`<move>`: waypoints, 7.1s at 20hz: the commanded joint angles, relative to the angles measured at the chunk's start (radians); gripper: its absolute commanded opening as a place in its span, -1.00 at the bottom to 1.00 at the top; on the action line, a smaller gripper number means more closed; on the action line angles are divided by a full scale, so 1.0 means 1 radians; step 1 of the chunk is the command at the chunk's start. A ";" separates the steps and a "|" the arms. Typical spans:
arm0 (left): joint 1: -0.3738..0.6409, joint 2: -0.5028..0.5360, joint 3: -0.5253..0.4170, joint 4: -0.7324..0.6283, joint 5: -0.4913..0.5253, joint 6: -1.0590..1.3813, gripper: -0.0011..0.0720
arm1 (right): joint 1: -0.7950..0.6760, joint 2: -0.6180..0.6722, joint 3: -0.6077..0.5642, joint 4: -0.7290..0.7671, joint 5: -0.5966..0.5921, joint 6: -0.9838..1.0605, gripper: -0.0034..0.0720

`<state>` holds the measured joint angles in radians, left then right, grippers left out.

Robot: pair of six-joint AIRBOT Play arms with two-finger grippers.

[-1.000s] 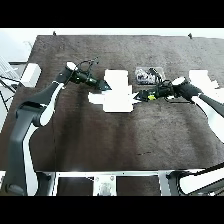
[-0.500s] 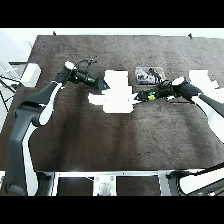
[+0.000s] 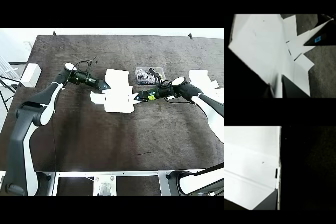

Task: Fold the box and place the chain.

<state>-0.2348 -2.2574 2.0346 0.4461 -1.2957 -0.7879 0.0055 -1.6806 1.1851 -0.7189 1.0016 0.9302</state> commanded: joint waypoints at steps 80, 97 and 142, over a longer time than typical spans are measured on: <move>0.011 0.121 -0.447 -0.260 0.129 1.268 -0.92 | -0.048 0.407 -0.368 0.185 -0.321 -0.904 0.67; 0.011 0.121 -0.447 -0.267 0.129 1.268 -0.92 | 0.195 0.314 -0.424 0.002 -0.329 -1.257 0.95; 0.011 0.121 -0.447 -0.267 0.128 1.268 -0.92 | -0.003 -0.233 0.185 0.206 0.246 -1.401 0.95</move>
<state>-0.2241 -2.1365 1.5871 0.1787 -1.1687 0.4797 0.0021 -1.8610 1.3071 -0.4923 1.1828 -0.4667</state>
